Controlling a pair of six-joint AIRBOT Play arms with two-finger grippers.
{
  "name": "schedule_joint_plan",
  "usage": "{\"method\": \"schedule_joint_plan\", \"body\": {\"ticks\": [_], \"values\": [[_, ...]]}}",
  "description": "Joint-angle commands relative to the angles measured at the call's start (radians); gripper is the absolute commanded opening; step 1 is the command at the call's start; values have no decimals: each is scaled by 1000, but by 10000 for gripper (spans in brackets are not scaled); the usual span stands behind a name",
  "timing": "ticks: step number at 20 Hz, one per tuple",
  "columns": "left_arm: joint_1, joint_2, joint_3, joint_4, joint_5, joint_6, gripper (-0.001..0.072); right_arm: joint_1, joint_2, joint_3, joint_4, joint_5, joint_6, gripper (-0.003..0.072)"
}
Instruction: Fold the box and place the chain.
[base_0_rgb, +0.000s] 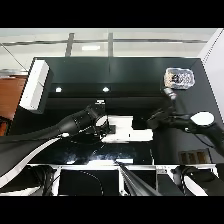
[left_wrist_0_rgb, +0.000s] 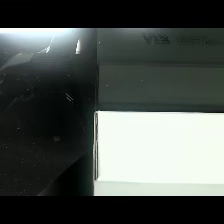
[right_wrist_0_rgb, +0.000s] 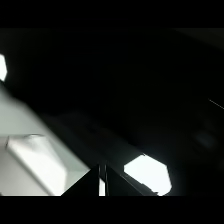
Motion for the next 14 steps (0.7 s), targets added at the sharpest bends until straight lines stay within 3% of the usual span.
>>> {"method": "schedule_joint_plan", "body": {"ticks": [1,3,5,8,14], "values": [[0,0,1,1,3,-1,33,-265,30,0,-223,143,470,45],[0,0,1,1,2,0,33,-337,21,-2,-409,193,601,45],[0,0,1,1,2,0,33,-349,-24,-2,-435,283,609,45],[0,0,1,5,3,0,33,-285,-145,-2,-335,346,566,44],[0,0,1,9,6,0,33,-58,-319,-2,-115,338,395,43]]}}
